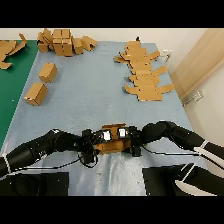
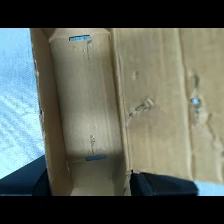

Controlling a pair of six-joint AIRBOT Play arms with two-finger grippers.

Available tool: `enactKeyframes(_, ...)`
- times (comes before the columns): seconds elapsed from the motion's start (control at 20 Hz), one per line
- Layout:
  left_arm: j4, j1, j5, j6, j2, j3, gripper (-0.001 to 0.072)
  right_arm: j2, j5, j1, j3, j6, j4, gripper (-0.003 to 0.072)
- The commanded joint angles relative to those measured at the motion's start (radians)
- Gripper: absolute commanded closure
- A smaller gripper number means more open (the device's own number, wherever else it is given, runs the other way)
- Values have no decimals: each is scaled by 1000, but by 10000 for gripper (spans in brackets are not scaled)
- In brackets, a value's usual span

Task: Fold the box.

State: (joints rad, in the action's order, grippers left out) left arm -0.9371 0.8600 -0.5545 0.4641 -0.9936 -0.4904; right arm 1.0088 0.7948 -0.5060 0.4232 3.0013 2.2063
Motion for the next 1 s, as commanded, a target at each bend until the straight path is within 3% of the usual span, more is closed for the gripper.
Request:
enactKeyframes(0.0, 18, 1, 6, -4, -5, -1, 603, 0, 0, 0, -1, 0, 0, 177)
enactKeyframes(0.7, 20, 72, 129, -4, -53, -16, 611, 0, 0, 0, -1, 0, 1, 176)
enactKeyframes(0.75, 17, 74, 138, -5, -53, -16, 699, 0, 0, 0, -1, 0, 1, 177)
enactKeyframes(0.95, 18, 74, 163, -4, -54, -16, 699, 0, 0, 0, -1, 0, 1, 177)
